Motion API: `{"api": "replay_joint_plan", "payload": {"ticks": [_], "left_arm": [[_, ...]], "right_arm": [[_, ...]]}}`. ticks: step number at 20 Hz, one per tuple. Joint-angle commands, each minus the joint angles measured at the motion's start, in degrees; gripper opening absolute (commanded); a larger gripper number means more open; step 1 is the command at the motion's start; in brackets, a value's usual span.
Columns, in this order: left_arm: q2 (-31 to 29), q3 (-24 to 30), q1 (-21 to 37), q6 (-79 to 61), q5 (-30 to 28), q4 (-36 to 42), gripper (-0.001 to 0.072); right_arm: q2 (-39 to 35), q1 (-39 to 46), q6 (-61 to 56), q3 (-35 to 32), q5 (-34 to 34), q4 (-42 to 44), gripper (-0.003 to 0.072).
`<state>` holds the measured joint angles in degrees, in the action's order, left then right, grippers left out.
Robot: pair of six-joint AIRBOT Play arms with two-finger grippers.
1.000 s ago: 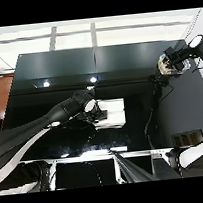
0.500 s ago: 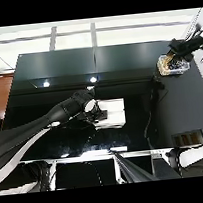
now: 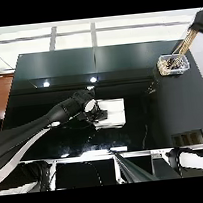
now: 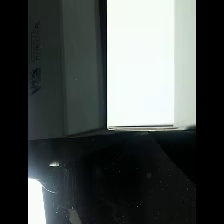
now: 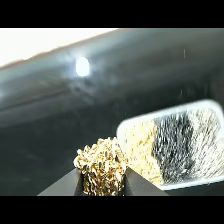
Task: Fold the box and place the chain.
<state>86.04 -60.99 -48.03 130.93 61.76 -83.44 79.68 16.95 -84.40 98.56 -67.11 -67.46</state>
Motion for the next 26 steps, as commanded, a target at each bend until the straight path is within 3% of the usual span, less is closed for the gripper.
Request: {"api": "replay_joint_plan", "payload": {"ticks": [1, 5, 12, 19, 26], "left_arm": [[0.02, 0.02, 0.04, -0.02, 0.00, -0.02, 0.0031], [0.02, 0.02, 0.04, -0.02, 0.00, -0.04, 0.0031], [0.02, 0.02, 0.04, -0.02, 0.00, -0.04, 0.0031], [0.02, 0.02, 0.02, -0.02, 0.04, -0.02, 0.0031], [0.02, 0.02, 0.04, -0.02, 0.02, -0.04, 0.0031]], "right_arm": [[-7.65, 0.04, 4.28, 0.09, -0.92, 1.03, 0.0008], [-14.60, -0.39, 7.54, 0.09, -2.62, 9.53, 0.0008], [-22.51, -8.90, 10.03, -0.59, -11.21, 10.03, 0.0005], [-27.67, -12.90, 11.28, -10.45, -17.44, 12.17, 0.0005], [-27.74, -12.92, 16.76, -20.24, -21.09, 31.74, 0.0007]]}}
